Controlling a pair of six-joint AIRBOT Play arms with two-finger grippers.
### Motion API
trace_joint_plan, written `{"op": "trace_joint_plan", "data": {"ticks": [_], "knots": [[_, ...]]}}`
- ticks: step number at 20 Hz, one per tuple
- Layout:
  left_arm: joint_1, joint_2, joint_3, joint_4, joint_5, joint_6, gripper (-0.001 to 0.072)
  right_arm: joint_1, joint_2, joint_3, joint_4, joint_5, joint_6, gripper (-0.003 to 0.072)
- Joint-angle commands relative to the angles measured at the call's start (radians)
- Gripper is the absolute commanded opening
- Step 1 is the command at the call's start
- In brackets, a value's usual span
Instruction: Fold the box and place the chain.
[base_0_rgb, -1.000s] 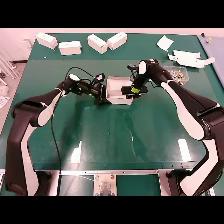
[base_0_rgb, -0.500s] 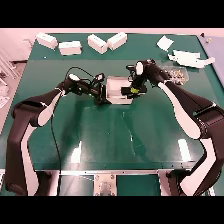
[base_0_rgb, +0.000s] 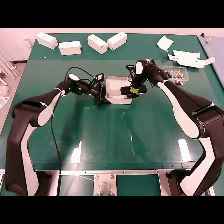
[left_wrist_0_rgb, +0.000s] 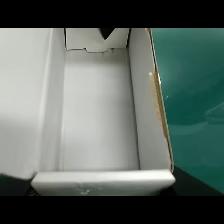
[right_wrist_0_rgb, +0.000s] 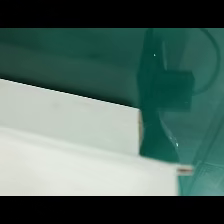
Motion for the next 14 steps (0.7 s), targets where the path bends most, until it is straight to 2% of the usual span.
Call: {"op": "trace_joint_plan", "data": {"ticks": [1, 3, 5, 14], "knots": [[-0.001, 0.000, 0.000, 0.000, -0.001, 0.001, 0.0524, -0.005, 0.002, 0.030, -0.010, 0.014, 0.000, 0.0256], [-0.001, 0.000, 0.000, 0.000, 0.000, 0.001, 0.0524, -0.010, 0.011, 0.042, -0.027, 0.029, 0.000, 0.0278], [-0.001, 0.000, 0.000, 0.000, 0.000, 0.001, 0.0524, -0.010, 0.026, 0.044, -0.070, 0.031, 0.001, 0.0347], [-0.001, 0.000, 0.000, 0.000, -0.001, 0.001, 0.0524, -0.026, 0.047, 0.043, -0.083, 0.068, 0.001, 0.0344]]}}
